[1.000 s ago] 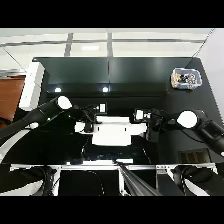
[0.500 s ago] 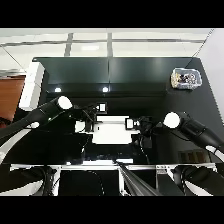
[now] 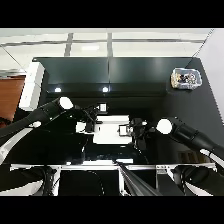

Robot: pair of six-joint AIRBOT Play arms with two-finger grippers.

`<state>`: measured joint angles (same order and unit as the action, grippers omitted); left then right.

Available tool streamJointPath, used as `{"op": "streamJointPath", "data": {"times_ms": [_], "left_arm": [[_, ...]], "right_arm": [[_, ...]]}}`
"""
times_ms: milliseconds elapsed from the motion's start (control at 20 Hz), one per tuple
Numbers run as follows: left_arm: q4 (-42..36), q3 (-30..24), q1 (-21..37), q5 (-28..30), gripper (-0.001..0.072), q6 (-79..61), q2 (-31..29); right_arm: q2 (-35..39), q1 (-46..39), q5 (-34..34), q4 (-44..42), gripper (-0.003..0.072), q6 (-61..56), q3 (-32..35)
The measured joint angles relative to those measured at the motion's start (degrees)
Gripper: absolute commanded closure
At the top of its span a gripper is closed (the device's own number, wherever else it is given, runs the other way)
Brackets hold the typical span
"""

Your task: Fold the box and place the chain.

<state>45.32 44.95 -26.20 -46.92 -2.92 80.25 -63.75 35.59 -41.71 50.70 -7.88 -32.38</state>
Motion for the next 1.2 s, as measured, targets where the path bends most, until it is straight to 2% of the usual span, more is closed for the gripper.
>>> {"op": "streamJointPath", "data": {"times_ms": [450,850,1200], "left_arm": [[-0.1,0.0,0.0,-0.2,0.0685,0.2,0.1],[0.0,0.0,0.0,-0.2,0.0685,0.0,0.1],[0.0,0.0,0.0,-0.2,0.0685,0.0,0.1]], "right_arm": [[2.9,0.5,5.6,0.1,0.0006,-0.3,-0.9],[4.2,-4.5,5.1,-3.7,0.0005,-0.4,-1.4],[3.2,-8.3,3.8,-9.0,0.0005,4.5,-1.4]]}}
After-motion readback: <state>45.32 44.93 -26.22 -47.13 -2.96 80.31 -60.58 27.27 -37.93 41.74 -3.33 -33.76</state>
